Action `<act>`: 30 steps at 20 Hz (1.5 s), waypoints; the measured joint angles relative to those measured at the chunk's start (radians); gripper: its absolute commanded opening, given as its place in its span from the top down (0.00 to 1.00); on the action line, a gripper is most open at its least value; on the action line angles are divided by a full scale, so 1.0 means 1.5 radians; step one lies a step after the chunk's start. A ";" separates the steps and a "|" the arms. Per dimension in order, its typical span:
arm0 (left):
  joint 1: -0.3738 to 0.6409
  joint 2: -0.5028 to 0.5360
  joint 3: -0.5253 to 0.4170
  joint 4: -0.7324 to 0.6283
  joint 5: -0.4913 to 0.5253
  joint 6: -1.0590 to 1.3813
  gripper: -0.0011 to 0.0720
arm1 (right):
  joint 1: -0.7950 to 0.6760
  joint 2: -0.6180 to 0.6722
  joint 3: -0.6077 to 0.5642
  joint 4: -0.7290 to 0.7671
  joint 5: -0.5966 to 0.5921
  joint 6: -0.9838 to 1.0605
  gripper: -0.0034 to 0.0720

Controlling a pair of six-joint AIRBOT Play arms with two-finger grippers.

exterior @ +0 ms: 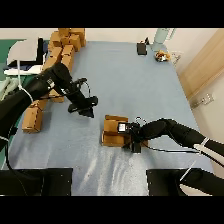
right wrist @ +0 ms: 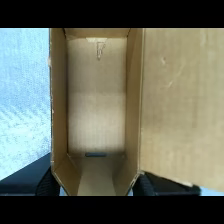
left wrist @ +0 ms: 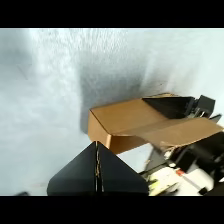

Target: Fold the box.

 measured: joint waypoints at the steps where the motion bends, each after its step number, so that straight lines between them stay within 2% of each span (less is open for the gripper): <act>1: 0.009 0.000 0.001 0.001 0.001 0.055 0.97 | 0.000 0.000 0.000 0.000 0.000 0.000 0.40; 4: 0.017 0.013 -0.011 0.014 0.022 0.226 0.97 | 0.000 0.000 0.000 0.000 0.000 0.000 0.40; 6: 0.012 0.041 -0.045 0.016 0.058 0.334 0.97 | 0.000 0.000 0.000 0.000 0.000 0.000 0.40; 12: -0.022 0.156 -0.221 0.013 0.227 0.614 0.96 | 0.000 0.000 0.000 0.000 0.000 0.000 0.40; 13: -0.025 0.167 -0.248 -0.007 0.248 0.680 0.75 | 0.000 0.000 0.000 0.000 0.000 0.000 0.40; 14: -0.025 0.175 -0.278 -0.047 0.268 0.763 0.10 | 0.000 0.000 0.000 0.000 0.000 0.000 0.40; 15: -0.025 0.180 -0.304 -0.093 0.288 0.850 0.03 | 0.000 0.000 0.000 0.000 0.000 0.000 0.40; 17: -0.026 0.187 -0.358 -0.197 0.313 1.033 0.03 | 0.000 0.000 0.000 0.000 0.000 0.000 0.40; 20: -0.023 0.183 -0.411 -0.280 0.336 1.202 0.03 | 0.000 0.000 0.000 0.000 0.000 0.000 0.40; 24: -0.019 0.175 -0.448 -0.315 0.335 1.320 0.03 | 0.000 0.000 0.000 0.000 0.000 0.000 0.40; 30: -0.029 0.157 -0.460 -0.328 0.320 1.385 0.03 | 0.000 0.000 0.000 0.000 0.000 0.000 0.40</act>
